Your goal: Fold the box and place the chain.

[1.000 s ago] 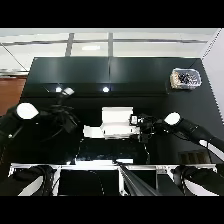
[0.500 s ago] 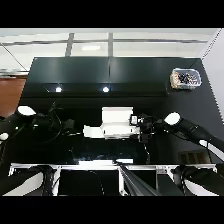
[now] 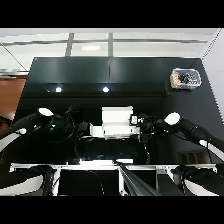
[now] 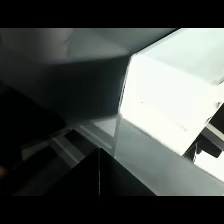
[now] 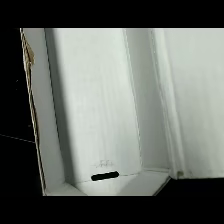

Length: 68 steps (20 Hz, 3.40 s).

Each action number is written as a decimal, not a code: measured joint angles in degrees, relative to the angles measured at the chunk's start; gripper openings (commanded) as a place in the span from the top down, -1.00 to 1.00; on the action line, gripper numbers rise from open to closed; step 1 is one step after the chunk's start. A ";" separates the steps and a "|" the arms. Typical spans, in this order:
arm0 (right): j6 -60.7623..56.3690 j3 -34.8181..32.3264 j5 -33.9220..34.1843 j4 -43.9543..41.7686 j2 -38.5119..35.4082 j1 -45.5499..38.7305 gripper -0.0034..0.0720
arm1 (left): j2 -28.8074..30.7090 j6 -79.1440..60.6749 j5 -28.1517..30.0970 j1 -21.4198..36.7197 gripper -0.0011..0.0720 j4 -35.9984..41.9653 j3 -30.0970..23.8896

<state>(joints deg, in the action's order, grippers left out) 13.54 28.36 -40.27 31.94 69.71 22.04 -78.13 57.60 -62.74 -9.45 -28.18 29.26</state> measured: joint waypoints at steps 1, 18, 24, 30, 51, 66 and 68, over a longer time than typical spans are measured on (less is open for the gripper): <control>0.00 0.00 0.02 0.00 0.00 0.00 0.54 | -0.11 -0.50 0.02 -0.28 0.61 0.31 0.55; 0.00 0.00 0.02 0.00 0.00 0.00 0.54 | -0.44 -2.21 -5.75 -6.95 -0.80 -3.39 12.37; 0.00 0.00 0.02 0.00 0.00 0.00 0.54 | -0.44 6.58 -3.65 -12.94 -0.74 -11.56 16.63; 0.00 0.00 0.02 0.00 0.00 0.00 0.54 | -0.46 13.25 -1.73 -15.78 -0.51 -13.90 19.34; 0.00 0.00 0.02 0.00 0.00 0.00 0.54 | -0.50 35.82 6.36 -23.85 -0.49 -28.22 20.20; 0.00 0.00 0.02 0.00 0.00 0.00 0.54 | -3.50 68.43 2.56 -37.09 -0.41 -56.59 29.66; 0.00 0.00 0.04 -0.02 0.00 0.00 0.54 | -3.63 71.80 2.47 -37.73 -0.41 -57.29 29.86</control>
<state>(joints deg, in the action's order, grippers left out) 13.54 28.36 -40.23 31.92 69.71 22.04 -81.76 129.40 -60.27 -47.18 -85.47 59.11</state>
